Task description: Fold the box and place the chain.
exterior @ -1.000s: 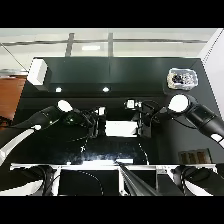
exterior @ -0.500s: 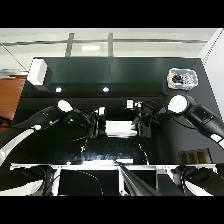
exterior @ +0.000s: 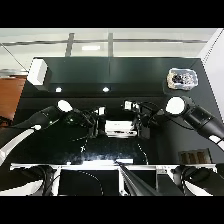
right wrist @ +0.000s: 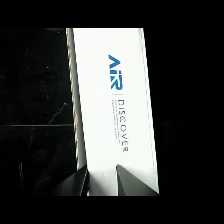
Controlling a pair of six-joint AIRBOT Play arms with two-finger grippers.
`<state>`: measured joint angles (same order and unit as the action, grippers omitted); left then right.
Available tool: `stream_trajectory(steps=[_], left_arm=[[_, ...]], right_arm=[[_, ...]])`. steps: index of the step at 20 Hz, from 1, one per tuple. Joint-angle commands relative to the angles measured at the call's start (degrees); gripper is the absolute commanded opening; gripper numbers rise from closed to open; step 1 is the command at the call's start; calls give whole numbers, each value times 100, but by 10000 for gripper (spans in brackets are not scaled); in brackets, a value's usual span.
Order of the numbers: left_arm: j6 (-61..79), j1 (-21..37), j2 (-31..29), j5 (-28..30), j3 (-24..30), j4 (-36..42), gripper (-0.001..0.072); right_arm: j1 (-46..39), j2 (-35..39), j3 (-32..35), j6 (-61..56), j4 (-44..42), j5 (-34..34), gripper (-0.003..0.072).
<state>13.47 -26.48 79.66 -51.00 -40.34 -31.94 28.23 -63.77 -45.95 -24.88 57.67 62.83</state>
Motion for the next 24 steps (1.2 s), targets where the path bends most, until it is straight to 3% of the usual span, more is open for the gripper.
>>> stream_trajectory(steps=[1, 4, 5, 6, 24], left_arm=[[2, -2, 4, 0, 0, 0, 444], [2, -2, 4, 0, 0, 0, 444], [2, -2, 4, 0, 0, 0, 444], [2, -2, 4, 0, 0, 0, 444], [2, -4, 4, 0, 0, 0, 444]], right_arm=[[11, -2, 2, -44, 33, -7, 211], [11, -2, 2, -44, 48, -7, 244], [11, -2, 2, -55, 48, -9, 359], [11, -2, 2, -125, 48, -9, 375], [11, -13, 85, -297, -153, -129, 374]])
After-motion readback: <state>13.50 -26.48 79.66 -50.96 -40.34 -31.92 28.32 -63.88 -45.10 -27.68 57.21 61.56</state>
